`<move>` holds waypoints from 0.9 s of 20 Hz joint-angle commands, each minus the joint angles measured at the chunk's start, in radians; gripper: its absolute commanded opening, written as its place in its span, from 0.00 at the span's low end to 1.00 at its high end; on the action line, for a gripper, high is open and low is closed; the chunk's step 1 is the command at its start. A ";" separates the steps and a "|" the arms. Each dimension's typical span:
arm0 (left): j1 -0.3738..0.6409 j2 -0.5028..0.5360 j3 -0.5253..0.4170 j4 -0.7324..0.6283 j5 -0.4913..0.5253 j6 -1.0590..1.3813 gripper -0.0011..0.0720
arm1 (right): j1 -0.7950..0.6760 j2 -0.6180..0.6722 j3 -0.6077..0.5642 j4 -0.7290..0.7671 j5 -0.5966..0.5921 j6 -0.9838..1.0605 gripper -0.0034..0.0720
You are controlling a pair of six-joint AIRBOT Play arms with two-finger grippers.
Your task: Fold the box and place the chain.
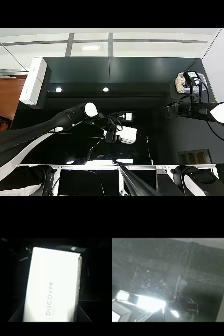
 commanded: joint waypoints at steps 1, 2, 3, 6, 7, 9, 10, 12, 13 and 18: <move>-0.036 -0.011 0.001 0.026 0.037 0.047 0.98 | -0.001 0.000 0.001 0.000 0.000 0.000 0.06; -0.043 -0.011 0.001 0.026 0.040 0.047 0.95 | -0.001 0.000 0.001 0.000 -0.002 0.000 0.06; -0.048 -0.011 0.001 0.031 0.040 0.044 0.82 | -0.001 0.000 0.001 0.000 -0.008 0.000 0.06; -0.034 0.030 0.002 0.116 0.030 -0.098 0.39 | -0.001 0.000 0.001 0.000 -0.018 0.000 0.06; -0.016 0.060 0.001 0.178 0.020 -0.181 0.39 | -0.001 0.000 0.001 0.000 -0.016 0.000 0.06; 0.037 0.134 0.001 0.348 -0.006 -0.402 0.39 | -0.001 0.000 0.001 -0.001 -0.016 0.000 0.06; 0.075 0.171 0.001 0.426 -0.035 -0.511 0.39 | -0.001 0.000 0.001 -0.001 -0.016 0.000 0.06; 0.177 0.239 0.000 0.554 -0.136 -0.704 0.39 | -0.001 0.000 0.001 -0.001 -0.016 0.000 0.06; 0.242 0.272 -0.008 0.607 -0.192 -0.789 0.39 | -0.001 0.000 0.001 0.000 -0.016 0.000 0.06; 0.661 0.403 -0.123 0.777 -0.387 -1.043 0.39 | -0.001 0.000 0.001 0.000 -0.016 0.000 0.06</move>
